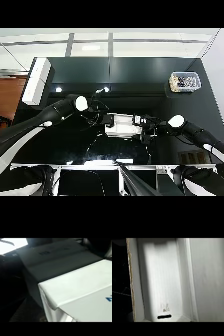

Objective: Fold the box and place the chain.

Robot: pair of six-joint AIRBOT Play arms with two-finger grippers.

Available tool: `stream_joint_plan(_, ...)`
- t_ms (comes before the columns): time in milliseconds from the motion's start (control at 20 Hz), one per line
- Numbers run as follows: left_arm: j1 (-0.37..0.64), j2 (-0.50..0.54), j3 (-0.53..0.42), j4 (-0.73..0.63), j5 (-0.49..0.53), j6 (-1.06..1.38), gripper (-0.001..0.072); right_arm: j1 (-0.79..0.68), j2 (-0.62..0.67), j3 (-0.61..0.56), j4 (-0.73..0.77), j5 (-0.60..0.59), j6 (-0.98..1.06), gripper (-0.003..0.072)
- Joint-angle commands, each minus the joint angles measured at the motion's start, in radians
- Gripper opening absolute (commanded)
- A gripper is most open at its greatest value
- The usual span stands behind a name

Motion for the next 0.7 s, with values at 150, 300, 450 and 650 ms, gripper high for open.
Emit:
stream_joint_plan(150,-0.114,0.0,0.033,0.302,-0.004,-0.296,0.0672,0.001,0.0,0.0,0.0,0.0,0.0,0.0487)
stream_joint_plan(300,-0.165,0.0,0.034,0.369,-0.012,-0.355,0.0671,0.001,0.0,0.0,0.0,0.0,0.0,0.0487)
stream_joint_plan(450,-0.192,-0.002,0.052,0.422,-0.038,-0.44,0.0594,0.001,0.0,0.0,0.0,0.0,0.0,0.0487)
stream_joint_plan(650,-0.216,-0.043,0.124,0.479,-0.118,-0.497,0.0594,0.001,0.0,0.0,0.0,0.0,0.0,0.0487)
